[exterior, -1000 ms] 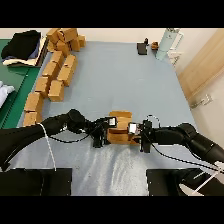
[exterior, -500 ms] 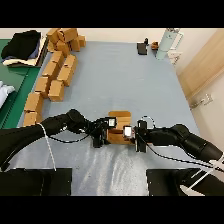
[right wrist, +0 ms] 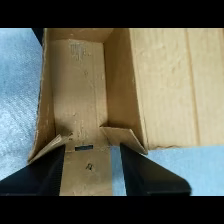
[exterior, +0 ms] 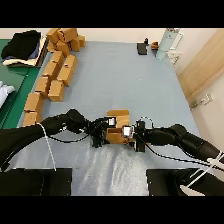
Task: Fold the box.
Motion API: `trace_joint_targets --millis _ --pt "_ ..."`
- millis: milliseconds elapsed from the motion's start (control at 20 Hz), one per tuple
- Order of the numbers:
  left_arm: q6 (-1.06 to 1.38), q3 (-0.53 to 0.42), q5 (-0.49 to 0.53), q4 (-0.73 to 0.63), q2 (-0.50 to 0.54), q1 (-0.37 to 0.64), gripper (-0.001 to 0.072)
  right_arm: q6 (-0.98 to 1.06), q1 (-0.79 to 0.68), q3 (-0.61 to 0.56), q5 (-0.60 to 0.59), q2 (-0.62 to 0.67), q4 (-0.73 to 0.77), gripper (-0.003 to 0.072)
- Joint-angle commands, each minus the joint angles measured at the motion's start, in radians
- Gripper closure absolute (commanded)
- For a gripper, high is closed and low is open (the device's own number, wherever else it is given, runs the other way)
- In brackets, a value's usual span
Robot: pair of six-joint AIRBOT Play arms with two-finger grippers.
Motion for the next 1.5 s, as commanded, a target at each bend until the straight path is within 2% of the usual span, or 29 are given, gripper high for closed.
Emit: trace_joint_targets --millis 0,100,150,200,250,350,600,650,700,800,950,1050,1250,1450 --pt "0.000 0.000 -0.001 -0.001 0.000 -0.001 0.0245 0.000 0.001 0.000 0.003 -0.003 0.000 0.0089" --pt "0.000 0.000 -0.001 -0.001 0.000 -0.001 0.0246 0.001 0.000 0.000 -0.011 -0.003 -0.008 0.0093" --pt "0.000 0.000 -0.001 -0.001 0.000 -0.001 0.0245 0.003 0.000 0.000 -0.031 -0.002 -0.027 0.0153" --pt "0.000 0.000 -0.001 -0.001 0.000 -0.001 0.0245 0.024 -0.001 0.001 -0.067 0.006 -0.061 0.0391" --pt "0.000 0.000 -0.001 -0.001 0.000 -0.001 0.0245 0.087 -0.002 0.001 -0.098 0.021 -0.112 0.0549" --pt "0.000 0.000 -0.001 -0.001 0.000 -0.001 0.0245 0.367 -0.002 0.014 -0.176 0.067 -0.264 0.0685" --pt "0.000 0.000 -0.001 -0.001 0.000 -0.001 0.0245 1.289 -0.034 0.058 -0.393 0.221 -0.758 0.0684" --pt "0.000 0.000 -0.001 -0.001 0.000 -0.001 0.0245 1.474 -0.064 0.057 -0.459 0.232 -0.839 0.0686" --pt "0.000 0.000 -0.001 -0.001 0.000 -0.001 0.0245 1.580 -0.114 0.056 -0.525 0.231 -0.850 0.0686" --pt "0.000 0.000 -0.001 -0.001 0.000 0.000 0.0245 1.591 -0.234 0.046 -0.549 0.206 -0.695 0.0686" --pt "0.000 0.000 -0.001 -0.001 0.000 -0.001 0.0245 1.492 -0.381 0.018 -0.449 0.112 -0.345 0.0686" --pt "0.000 0.000 -0.001 -0.001 0.000 -0.001 0.0245 1.405 -0.426 0.011 -0.386 0.042 -0.172 0.0687" --pt "0.000 0.000 -0.001 -0.001 0.000 -0.001 0.0245 1.290 -0.435 0.011 -0.364 -0.002 -0.013 0.0688" --pt "0.000 0.000 -0.001 -0.001 0.000 -0.001 0.0245 1.284 -0.435 0.015 -0.404 0.079 0.010 0.0688"
